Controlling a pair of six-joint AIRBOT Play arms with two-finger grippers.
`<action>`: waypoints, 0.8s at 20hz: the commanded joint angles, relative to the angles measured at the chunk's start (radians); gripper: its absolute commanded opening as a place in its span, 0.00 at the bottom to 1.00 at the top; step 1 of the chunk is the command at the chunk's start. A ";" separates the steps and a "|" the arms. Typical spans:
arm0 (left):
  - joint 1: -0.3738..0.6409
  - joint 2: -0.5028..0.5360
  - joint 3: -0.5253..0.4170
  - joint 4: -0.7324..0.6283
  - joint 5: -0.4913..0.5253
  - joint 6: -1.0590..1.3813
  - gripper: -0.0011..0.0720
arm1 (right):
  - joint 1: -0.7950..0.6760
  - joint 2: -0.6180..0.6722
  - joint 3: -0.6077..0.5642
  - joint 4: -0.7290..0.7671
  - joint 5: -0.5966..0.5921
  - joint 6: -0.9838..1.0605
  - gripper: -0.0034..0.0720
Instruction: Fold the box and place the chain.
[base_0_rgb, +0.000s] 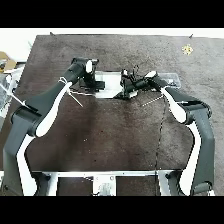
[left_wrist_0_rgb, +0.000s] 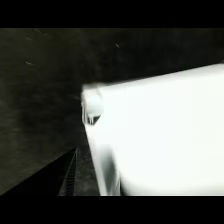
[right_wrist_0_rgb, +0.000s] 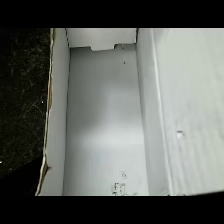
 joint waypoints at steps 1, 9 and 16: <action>-0.043 -0.019 0.040 0.151 -0.055 -0.123 0.40 | 0.001 0.001 0.000 0.000 0.001 0.000 0.63; -0.056 -0.073 0.053 0.164 -0.011 -0.180 0.36 | 0.001 0.001 0.000 0.000 0.001 0.000 0.63; -0.056 -0.083 0.053 0.169 -0.002 -0.206 0.21 | 0.001 0.001 0.000 0.000 0.001 0.000 0.63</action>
